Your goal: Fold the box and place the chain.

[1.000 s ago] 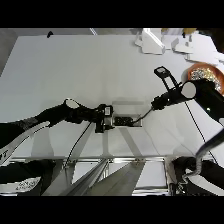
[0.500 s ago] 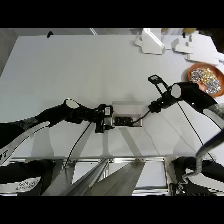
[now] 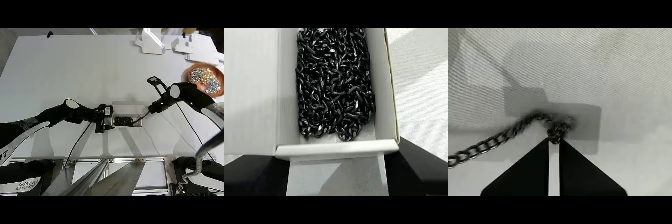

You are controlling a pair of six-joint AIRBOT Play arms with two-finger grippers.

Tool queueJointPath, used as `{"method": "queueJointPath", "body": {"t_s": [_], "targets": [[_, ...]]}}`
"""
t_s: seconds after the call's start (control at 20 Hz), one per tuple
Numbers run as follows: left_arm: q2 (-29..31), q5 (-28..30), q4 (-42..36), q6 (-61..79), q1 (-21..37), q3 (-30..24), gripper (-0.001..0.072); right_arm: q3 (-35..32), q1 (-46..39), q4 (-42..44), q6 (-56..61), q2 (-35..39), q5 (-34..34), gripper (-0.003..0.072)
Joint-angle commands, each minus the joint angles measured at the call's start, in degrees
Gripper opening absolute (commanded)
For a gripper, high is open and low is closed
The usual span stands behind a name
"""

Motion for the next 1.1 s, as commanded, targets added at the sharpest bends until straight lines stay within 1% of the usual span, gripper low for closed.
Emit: {"method": "queueJointPath", "body": {"t_s": [0.0, 0.15, 0.3, 0.4, 0.55, 0.65, 0.8, 0.95, 1.05], "targets": [[0.02, 0.00, 0.00, 0.02, 0.00, 0.00, 0.0254, 0.07, -0.02, 0.07, 0.04, 3.61, 3.41, 0.0017], [0.02, 0.00, 0.00, 0.02, 0.00, 0.00, 0.0254, 0.07, 0.90, 0.31, 0.24, 10.47, 6.58, 0.0017], [0.02, 0.02, 0.02, 0.02, 0.00, 0.00, 0.0254, 0.07, 4.15, 2.16, 0.24, 18.62, 9.79, 0.0017], [0.02, 0.02, 0.00, 0.02, 0.00, 0.00, 0.0254, 0.07, 6.75, 5.64, 0.22, 23.47, 11.82, 0.0017], [0.02, 0.02, 0.00, 0.02, 0.00, 0.00, 0.0254, 0.07, 10.67, 13.66, 0.17, 29.16, 11.85, 0.0017], [0.02, 0.02, 0.02, 0.02, 0.00, 0.00, 0.0254, 0.09, 13.03, 19.45, -0.04, 31.08, 10.32, 0.0017], [0.02, 0.02, 0.02, 0.02, 0.00, 0.00, 0.0254, 0.09, 16.44, 25.00, -1.18, 31.39, 6.54, 0.0017], [0.02, 0.02, 0.02, 0.02, 0.00, 0.00, 0.0254, 0.09, 19.34, 25.79, -1.49, 31.28, 1.42, 0.0017], [0.02, 0.02, 0.00, 0.02, 0.00, 0.00, 0.0254, 0.09, 19.67, 25.42, -1.49, 30.36, -0.42, 0.0017]]}}
